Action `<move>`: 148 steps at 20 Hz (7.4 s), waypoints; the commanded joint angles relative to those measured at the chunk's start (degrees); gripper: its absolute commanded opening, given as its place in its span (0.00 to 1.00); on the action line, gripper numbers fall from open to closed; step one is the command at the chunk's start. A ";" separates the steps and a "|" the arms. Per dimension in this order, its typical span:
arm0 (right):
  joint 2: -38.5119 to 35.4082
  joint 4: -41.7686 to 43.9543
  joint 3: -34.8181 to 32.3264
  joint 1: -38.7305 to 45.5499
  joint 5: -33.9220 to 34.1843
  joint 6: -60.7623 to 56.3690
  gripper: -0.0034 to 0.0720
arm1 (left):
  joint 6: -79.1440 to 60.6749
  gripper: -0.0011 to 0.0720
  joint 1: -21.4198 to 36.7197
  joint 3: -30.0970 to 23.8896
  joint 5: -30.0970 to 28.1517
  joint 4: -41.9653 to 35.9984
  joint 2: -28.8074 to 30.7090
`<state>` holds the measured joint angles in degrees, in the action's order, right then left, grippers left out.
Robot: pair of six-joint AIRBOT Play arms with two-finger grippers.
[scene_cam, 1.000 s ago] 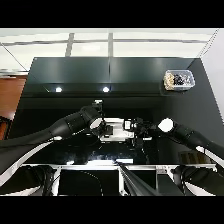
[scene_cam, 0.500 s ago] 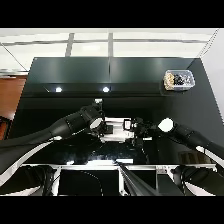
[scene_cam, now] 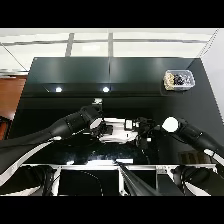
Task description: Fold the box and place the chain.
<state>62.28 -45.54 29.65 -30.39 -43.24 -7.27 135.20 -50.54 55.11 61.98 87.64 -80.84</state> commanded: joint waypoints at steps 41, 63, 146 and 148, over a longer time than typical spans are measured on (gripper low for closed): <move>-4.94 -2.78 4.28 22.25 -22.47 -41.38 0.12 | 0.07 0.05 0.04 0.04 -0.42 -1.29 0.02; 13.99 8.02 1.88 26.60 -24.35 -56.19 0.12 | 0.07 0.05 0.04 0.04 -0.17 -1.18 -0.04; 16.50 -41.72 22.47 -21.99 -14.71 -133.33 0.31 | 0.07 0.05 0.04 0.02 1.14 -0.92 -0.07; 16.50 -41.70 22.47 -21.99 -14.73 -133.26 0.16 | 0.07 0.05 0.04 0.02 1.14 -0.92 -0.07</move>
<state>78.70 -87.20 52.10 -52.34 -57.76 -140.59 135.31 -50.54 55.11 63.13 86.72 -80.88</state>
